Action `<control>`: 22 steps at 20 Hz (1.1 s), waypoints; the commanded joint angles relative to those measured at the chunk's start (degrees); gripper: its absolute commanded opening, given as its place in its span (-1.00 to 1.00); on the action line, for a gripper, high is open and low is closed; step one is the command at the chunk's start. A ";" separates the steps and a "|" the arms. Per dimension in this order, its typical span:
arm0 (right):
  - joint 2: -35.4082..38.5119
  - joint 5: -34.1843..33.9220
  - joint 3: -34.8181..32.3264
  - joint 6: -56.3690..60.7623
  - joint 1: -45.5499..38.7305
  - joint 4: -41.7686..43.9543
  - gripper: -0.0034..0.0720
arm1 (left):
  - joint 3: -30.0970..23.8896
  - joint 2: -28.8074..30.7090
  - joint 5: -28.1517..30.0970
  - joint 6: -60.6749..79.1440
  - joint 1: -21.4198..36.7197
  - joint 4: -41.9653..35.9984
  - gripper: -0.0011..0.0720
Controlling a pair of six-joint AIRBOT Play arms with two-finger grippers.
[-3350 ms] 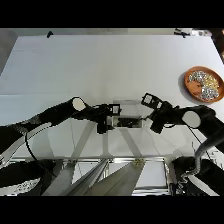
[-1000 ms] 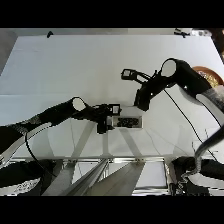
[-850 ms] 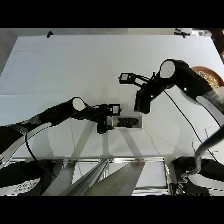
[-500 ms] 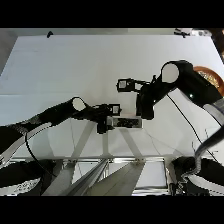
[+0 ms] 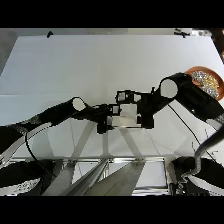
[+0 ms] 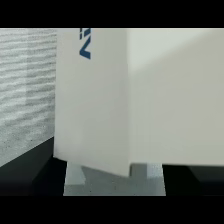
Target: Fold the box and place the chain.
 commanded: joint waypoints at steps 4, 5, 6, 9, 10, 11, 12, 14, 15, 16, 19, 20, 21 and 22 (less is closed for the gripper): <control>0.17 -4.76 -0.85 3.17 1.31 -4.02 0.26 | 0.07 -0.02 0.02 0.00 0.02 0.00 -0.94; 0.17 -4.81 -0.90 3.19 1.31 -4.50 0.26 | 0.07 -0.04 0.02 0.00 0.02 0.00 -0.94; 0.20 -5.07 -1.27 3.19 1.31 -4.79 0.26 | 0.07 -0.02 0.00 0.00 0.02 0.00 -0.94; 0.20 -5.66 -3.23 3.19 1.31 -4.61 0.24 | 0.07 -0.02 0.02 0.00 0.02 0.00 -0.94; 0.31 -5.25 -3.67 3.17 1.31 -4.04 0.17 | 0.07 -0.02 0.00 0.00 0.02 0.00 -0.94; 0.63 -4.96 -3.96 3.15 1.62 -3.28 0.17 | 0.07 -0.02 0.02 0.00 0.02 0.00 -0.94; 1.36 -4.96 -4.15 3.10 2.32 -3.02 0.16 | 0.07 -0.02 0.02 0.00 0.02 0.00 -0.94; 3.32 -6.54 -5.16 2.58 3.89 -3.13 0.16 | 0.07 -0.02 0.00 0.00 0.02 0.00 -0.94; 4.37 -8.28 -6.27 2.45 4.42 -3.21 0.16 | 0.07 -0.02 0.02 0.00 0.02 0.00 -0.94; 5.25 -9.55 -7.48 2.45 4.79 -3.30 0.16 | 0.07 -0.02 0.00 0.00 0.02 0.00 -0.94; 7.96 -13.79 -11.06 3.02 5.97 -3.23 0.15 | 0.07 -0.02 0.02 0.00 0.02 0.00 -0.94; 8.22 -14.88 -11.50 3.91 6.29 -3.13 0.15 | 0.07 -0.02 0.00 0.00 0.02 0.00 -0.94; 8.13 -15.78 -11.56 4.90 6.29 -2.80 0.15 | 0.07 -0.02 0.02 0.00 0.02 0.00 -0.94; 8.04 -16.65 -11.56 5.49 6.32 -2.86 0.15 | 0.07 -0.02 0.02 0.00 0.02 0.00 -0.94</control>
